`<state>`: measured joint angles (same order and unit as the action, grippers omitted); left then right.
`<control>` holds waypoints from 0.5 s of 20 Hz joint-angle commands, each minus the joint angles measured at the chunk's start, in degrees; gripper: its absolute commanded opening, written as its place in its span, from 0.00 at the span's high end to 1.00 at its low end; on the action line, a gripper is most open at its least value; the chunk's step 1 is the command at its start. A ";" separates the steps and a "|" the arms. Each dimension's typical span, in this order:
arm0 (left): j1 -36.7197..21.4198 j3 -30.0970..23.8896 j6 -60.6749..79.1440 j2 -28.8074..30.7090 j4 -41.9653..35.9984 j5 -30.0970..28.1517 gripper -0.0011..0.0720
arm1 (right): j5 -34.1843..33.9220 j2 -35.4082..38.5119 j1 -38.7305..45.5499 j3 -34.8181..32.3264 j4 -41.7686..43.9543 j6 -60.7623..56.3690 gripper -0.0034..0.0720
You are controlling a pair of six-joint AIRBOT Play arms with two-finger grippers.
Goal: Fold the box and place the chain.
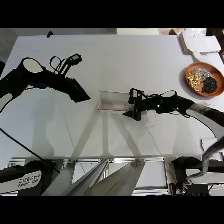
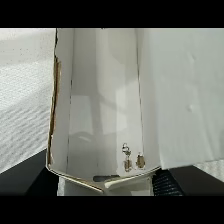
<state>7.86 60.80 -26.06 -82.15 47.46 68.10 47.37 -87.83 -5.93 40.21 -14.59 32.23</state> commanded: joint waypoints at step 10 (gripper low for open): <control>-0.11 -0.11 51.76 -12.35 -14.45 2.36 0.09 | 0.02 -0.02 -0.02 0.02 0.00 0.00 0.27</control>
